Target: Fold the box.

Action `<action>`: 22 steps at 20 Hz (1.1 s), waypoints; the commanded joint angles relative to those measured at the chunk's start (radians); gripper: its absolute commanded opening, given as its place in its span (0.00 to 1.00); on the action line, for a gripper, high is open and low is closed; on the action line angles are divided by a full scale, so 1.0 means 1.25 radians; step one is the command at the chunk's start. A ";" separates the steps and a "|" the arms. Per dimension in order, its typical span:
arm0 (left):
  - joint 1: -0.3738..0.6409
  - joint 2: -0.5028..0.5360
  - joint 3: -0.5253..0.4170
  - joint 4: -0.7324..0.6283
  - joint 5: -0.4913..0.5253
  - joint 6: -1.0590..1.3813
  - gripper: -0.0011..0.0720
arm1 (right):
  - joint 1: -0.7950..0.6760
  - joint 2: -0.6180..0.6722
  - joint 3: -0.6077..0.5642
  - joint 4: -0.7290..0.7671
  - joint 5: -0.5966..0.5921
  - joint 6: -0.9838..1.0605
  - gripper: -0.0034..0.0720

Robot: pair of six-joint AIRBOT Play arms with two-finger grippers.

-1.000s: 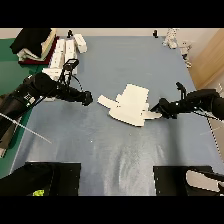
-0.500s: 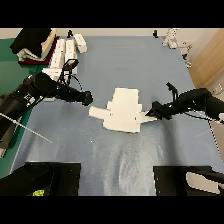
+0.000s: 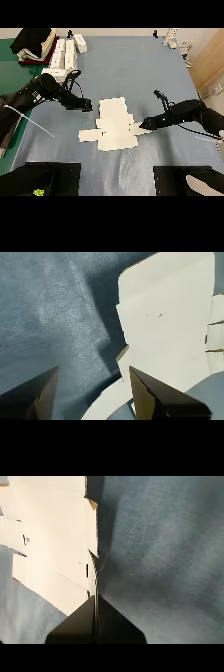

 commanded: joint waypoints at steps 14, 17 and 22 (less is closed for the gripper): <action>0.004 -0.259 0.001 -0.352 -0.101 0.357 0.50 | 0.086 0.045 -0.064 0.005 0.069 0.004 0.05; 0.039 -0.259 0.001 -0.356 -0.153 0.403 0.50 | 0.086 0.045 -0.064 0.000 0.067 0.004 0.05; 0.122 -0.259 0.001 -0.453 -0.235 0.512 0.49 | 0.086 0.044 -0.065 -0.005 0.068 0.004 0.05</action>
